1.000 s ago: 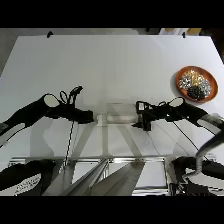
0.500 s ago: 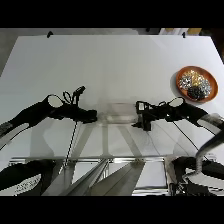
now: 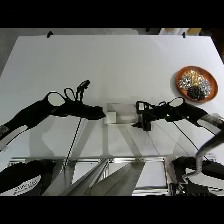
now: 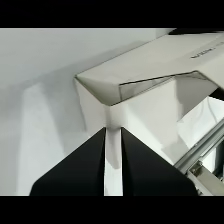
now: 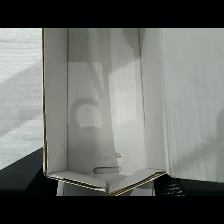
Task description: Fold the box and place the chain.
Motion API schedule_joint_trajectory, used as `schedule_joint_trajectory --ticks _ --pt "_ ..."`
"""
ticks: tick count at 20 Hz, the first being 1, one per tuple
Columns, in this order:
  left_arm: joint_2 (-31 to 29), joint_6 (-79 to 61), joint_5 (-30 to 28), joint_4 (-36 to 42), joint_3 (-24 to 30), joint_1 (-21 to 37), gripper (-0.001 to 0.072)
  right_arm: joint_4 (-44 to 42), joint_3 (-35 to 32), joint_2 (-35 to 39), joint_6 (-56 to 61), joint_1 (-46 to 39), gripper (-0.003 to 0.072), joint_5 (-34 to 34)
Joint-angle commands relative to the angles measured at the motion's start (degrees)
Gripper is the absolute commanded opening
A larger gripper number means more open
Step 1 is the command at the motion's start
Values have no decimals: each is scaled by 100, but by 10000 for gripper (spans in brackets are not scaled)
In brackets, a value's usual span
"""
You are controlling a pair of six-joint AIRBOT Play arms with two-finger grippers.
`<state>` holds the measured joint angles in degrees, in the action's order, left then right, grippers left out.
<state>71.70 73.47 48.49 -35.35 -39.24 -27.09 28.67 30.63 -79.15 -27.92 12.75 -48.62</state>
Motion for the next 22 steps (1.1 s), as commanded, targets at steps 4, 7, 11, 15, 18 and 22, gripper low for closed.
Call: schedule_joint_trajectory --ticks 4,7,11,15,18,22 --pt "2 4 13 -116 -90 -122 116 0 0 4 0 2 399 -2" --pt "2 11 9 -186 -90 -151 229 0 0 4 0 4 399 -2" --pt "2 243 -98 -428 -90 -299 234 0 0 4 0 2 399 -2" --pt "2 684 -203 -785 -133 -446 299 -2 0 4 0 2 399 -2" --pt "24 1150 -306 -1178 -275 -597 300 0 0 4 0 2 399 -2" --pt "332 1838 -138 -1676 -688 -925 343 0 0 4 0 2 399 -2"
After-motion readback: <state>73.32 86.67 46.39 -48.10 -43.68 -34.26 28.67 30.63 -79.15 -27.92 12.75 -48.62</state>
